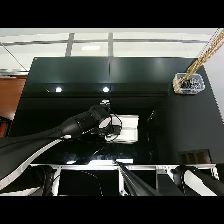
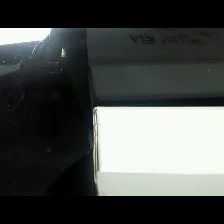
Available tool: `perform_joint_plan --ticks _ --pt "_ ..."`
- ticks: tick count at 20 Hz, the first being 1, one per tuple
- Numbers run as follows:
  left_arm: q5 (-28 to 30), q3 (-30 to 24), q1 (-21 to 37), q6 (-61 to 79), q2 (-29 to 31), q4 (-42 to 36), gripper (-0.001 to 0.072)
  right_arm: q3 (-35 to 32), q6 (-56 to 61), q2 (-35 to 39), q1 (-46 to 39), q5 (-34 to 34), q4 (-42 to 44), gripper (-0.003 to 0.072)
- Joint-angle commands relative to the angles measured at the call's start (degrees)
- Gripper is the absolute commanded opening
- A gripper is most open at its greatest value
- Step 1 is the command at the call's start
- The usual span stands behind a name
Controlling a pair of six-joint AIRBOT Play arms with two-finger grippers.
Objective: Fold the box and place the chain.
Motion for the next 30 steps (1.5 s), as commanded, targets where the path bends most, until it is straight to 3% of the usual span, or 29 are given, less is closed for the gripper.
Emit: perform_joint_plan --ticks 1,12,19,25,30 --pt "0.0 0.0 0.0 0.0 0.0 0.0 0.0026 1.0 -5.2 3.0 0.0 11.3 7.9 0.0003" --pt "0.0 0.0 0.0 0.0 0.0 0.0 0.0026 1.0 -5.5 7.8 17.2 26.7 9.0 0.0003" --pt "0.0 0.0 0.0 0.0 0.0 0.0 0.0026 1.0 -4.6 7.8 28.1 26.1 11.3 0.0003" --pt "0.0 0.0 0.0 0.0 0.0 0.0 0.0026 1.0 -4.6 7.7 28.7 25.2 11.6 0.0004" --pt "0.0 0.0 0.0 0.0 0.0 0.0 0.0026 1.0 -3.8 7.7 28.7 19.3 12.2 0.0003"
